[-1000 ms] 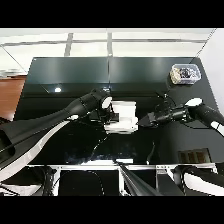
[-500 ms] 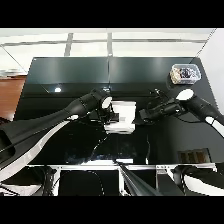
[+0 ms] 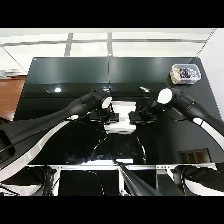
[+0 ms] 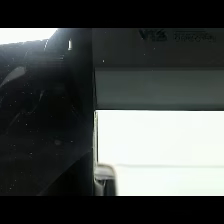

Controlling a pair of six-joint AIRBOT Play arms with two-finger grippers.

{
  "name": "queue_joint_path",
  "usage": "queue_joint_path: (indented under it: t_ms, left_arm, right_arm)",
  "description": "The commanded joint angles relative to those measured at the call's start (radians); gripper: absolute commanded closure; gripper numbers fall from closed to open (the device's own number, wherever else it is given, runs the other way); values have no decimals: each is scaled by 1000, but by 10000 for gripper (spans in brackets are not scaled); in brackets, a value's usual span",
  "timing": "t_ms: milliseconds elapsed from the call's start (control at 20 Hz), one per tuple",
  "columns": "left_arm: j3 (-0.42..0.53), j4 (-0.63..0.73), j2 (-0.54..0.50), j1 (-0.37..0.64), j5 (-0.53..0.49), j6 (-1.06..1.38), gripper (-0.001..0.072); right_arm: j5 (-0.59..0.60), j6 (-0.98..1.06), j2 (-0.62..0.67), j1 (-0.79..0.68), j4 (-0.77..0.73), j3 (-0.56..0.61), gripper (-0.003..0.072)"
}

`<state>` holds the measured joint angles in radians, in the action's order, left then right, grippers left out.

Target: Fold the box and place the chain.

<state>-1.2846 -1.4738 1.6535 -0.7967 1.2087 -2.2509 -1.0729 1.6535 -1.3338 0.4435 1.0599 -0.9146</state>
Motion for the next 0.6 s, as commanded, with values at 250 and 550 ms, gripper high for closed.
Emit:
queue_joint_path:
  t_ms: [250,550]
  left_arm:
    - [0,-7,0,1,-3,0,684]
    - [0,-6,0,1,-3,0,684]
  right_arm:
    - [-22,503,-53,189,431,-102,385]
    - [-41,554,-97,212,404,-101,385]
